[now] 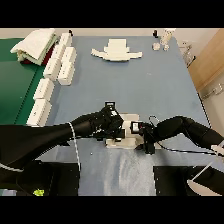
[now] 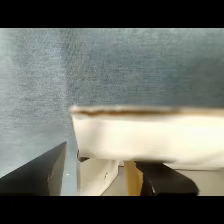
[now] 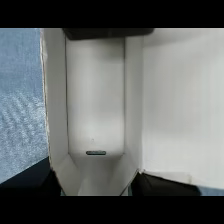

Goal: Fold the box.

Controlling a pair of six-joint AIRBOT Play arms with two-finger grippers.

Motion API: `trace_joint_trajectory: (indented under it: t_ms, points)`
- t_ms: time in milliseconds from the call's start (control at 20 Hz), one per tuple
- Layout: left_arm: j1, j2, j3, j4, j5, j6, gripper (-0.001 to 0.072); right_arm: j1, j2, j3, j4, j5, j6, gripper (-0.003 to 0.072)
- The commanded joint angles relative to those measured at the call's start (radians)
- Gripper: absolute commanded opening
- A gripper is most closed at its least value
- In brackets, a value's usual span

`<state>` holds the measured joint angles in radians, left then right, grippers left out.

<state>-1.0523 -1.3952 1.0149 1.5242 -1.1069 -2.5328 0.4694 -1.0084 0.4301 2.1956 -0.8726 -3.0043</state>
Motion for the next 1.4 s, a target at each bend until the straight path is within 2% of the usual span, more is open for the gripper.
trace_joint_trajectory:
  t_ms: [0, 150, 450, 500, 550, 600, 800, 850, 900, 950, 1250, 1300, 1350]
  points:
    - [-0.001, 0.034, 0.001, -0.021, -0.009, 0.008, 0.0531, 0.0, 0.0, 0.001, 0.0, 0.0, 0.0, 0.0508]
    - [0.0, 0.067, 0.001, 0.008, -0.049, 0.004, 0.0529, 0.0, 0.0, 0.001, 0.0, 0.0, 0.0, 0.0508]
    - [-0.002, 0.018, 0.0, -0.01, -0.023, 0.005, 0.0528, 0.0, 0.0, 0.001, 0.0, 0.0, 0.0, 0.0508]
    - [-0.002, 0.008, 0.0, -0.016, -0.023, 0.005, 0.0519, 0.0, 0.0, 0.001, 0.0, 0.0, 0.0, 0.0508]
    - [-0.002, -0.003, 0.0, -0.021, -0.022, 0.005, 0.0443, 0.0, 0.0, 0.001, 0.0, 0.0, 0.0, 0.0508]
    - [-0.003, -0.011, 0.0, -0.021, -0.022, 0.005, 0.0403, 0.0, 0.0, 0.001, 0.0, 0.0, 0.0, 0.0508]
    - [-0.008, -0.015, 0.0, -0.008, -0.025, 0.004, 0.0401, 0.0, 0.0, 0.001, 0.0, 0.0, 0.0, 0.0508]
    - [-0.008, -0.015, 0.0, 0.0, -0.031, 0.002, 0.0356, 0.0, 0.0, 0.001, 0.0, 0.0, 0.0, 0.0508]
    - [-0.008, -0.015, 0.0, 0.008, -0.037, 0.003, 0.0046, 0.0, 0.0, 0.001, 0.0, 0.0, 0.0, 0.0508]
    - [-0.013, -0.015, 0.0, 0.023, -0.038, -0.009, 0.0011, 0.0, 0.0, 0.001, 0.0, 0.0, 0.0, 0.0508]
    - [-0.033, -0.015, 0.0, 0.06, -0.077, -0.047, 0.0015, 0.0, 0.0, 0.001, 0.0, 0.0, 0.0, 0.0508]
    - [-0.033, -0.014, 0.0, 0.057, -0.08, -0.042, 0.0064, 0.0, -0.001, 0.001, 0.0, 0.0, 0.0, 0.0508]
    - [-0.033, -0.014, 0.001, 0.057, -0.079, -0.039, 0.0382, 0.0, 0.0, 0.001, 0.0, 0.0, 0.0, 0.0508]
